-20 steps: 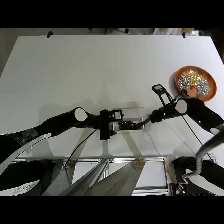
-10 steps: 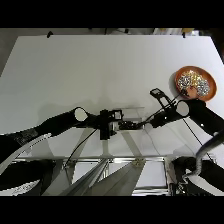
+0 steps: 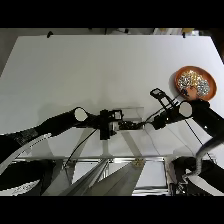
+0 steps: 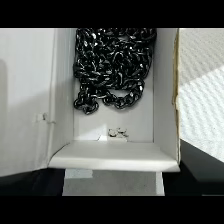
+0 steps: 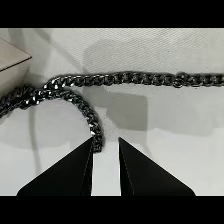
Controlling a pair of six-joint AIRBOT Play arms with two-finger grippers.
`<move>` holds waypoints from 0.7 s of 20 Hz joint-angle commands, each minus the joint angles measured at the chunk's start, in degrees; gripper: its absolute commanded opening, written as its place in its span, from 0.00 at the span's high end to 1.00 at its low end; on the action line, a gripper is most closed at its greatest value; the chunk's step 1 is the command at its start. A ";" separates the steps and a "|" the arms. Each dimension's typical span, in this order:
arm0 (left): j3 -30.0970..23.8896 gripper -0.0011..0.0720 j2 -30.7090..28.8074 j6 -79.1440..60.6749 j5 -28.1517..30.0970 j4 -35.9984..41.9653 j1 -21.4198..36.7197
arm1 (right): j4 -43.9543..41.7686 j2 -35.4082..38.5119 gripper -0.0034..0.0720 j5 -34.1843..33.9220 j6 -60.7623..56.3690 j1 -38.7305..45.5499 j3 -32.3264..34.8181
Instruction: Fold the box and place the chain.
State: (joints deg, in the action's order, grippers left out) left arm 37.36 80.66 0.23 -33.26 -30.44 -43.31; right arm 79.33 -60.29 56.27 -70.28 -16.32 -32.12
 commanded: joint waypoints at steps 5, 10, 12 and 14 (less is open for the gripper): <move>-0.02 0.64 -0.04 -0.02 0.00 -0.02 0.00 | -2.14 -4.61 0.72 -0.37 3.06 -0.07 -0.02; -0.02 0.64 -0.04 -0.02 0.02 -0.02 0.00 | -3.06 -4.61 0.76 -0.52 3.28 -0.07 -0.02; -0.02 0.64 -0.04 0.00 0.02 -0.02 0.00 | -3.08 -4.61 0.91 0.02 3.28 -0.07 -0.02; -0.02 0.64 -0.02 0.00 0.02 -0.02 0.00 | -3.10 -4.55 0.93 1.81 3.30 -0.07 -0.02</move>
State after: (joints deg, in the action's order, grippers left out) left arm 37.36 80.66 0.23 -33.26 -30.44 -43.31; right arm 76.51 -64.82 56.18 -67.13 -16.32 -32.16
